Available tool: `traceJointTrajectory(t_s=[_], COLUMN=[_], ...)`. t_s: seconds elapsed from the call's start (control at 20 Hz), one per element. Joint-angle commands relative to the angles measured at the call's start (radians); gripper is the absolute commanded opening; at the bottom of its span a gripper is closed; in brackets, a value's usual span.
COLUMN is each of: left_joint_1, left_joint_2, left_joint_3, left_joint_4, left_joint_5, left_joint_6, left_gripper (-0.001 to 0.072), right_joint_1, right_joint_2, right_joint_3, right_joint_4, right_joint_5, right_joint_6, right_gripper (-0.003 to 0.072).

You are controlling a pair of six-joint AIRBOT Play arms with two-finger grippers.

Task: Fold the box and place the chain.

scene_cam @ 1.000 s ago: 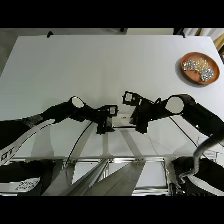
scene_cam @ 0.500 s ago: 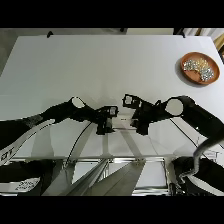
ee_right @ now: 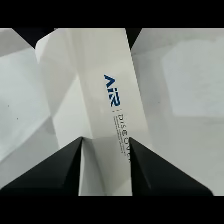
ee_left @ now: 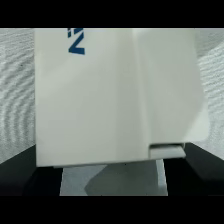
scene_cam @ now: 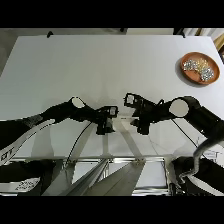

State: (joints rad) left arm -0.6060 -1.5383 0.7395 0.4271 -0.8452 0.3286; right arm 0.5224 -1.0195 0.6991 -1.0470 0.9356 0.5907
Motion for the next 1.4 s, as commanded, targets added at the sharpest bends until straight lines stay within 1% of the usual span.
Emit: traceJointTrajectory(t_s=[0.0, 0.05, 0.15, 0.25, 0.35, 0.65, 0.75, 0.85, 1.0, 1.35], left_joint_1=[0.000, 0.000, 0.000, 0.000, 0.000, 0.000, 0.000, 0.000, 0.000, 0.000], left_joint_2=[0.000, 0.000, 0.000, 0.000, 0.000, 0.000, 0.000, 0.000, 0.000, 0.000], left_joint_3=[0.000, 0.000, 0.000, 0.000, 0.000, 0.000, 0.000, 0.000, 0.000, 0.000], left_joint_4=[0.000, 0.000, 0.000, 0.000, 0.000, 0.000, 0.000, 0.000, 0.000, 0.000], left_joint_5=[0.003, 0.003, 0.003, 0.003, 0.003, 0.003, 0.003, 0.003, 0.003, 0.003], left_joint_6=[0.001, 0.001, 0.001, 0.001, 0.001, 0.001, 0.001, 0.001, 0.001, 0.001], left_gripper=[0.0253, 0.0253, 0.0253, 0.0253, 0.0253, 0.0253, 0.0253, 0.0253, 0.0253, 0.0253], right_joint_1=[0.001, 0.001, 0.001, 0.001, 0.001, 0.001, 0.001, 0.001, 0.001, 0.001], right_joint_2=[-0.004, -0.005, -0.006, -0.006, -0.006, -0.006, -0.006, -0.006, 0.000, 0.010], right_joint_3=[-0.002, -0.006, -0.020, -0.023, -0.023, -0.051, -0.051, -0.051, -0.051, -0.050], right_joint_4=[-0.003, -0.003, -0.003, -0.003, -0.003, -0.002, -0.002, 0.000, 0.006, 0.008], right_joint_5=[-0.014, -0.016, -0.018, -0.021, -0.040, -0.020, -0.017, -0.036, -0.103, -0.110], right_joint_6=[0.000, 0.000, 0.000, 0.000, 0.000, 0.000, 0.000, 0.000, 0.004, 0.004], right_gripper=[0.0235, 0.0217, 0.0217, 0.0173, 0.0173, 0.0172, 0.0159, 0.0159, 0.0159, 0.0160])
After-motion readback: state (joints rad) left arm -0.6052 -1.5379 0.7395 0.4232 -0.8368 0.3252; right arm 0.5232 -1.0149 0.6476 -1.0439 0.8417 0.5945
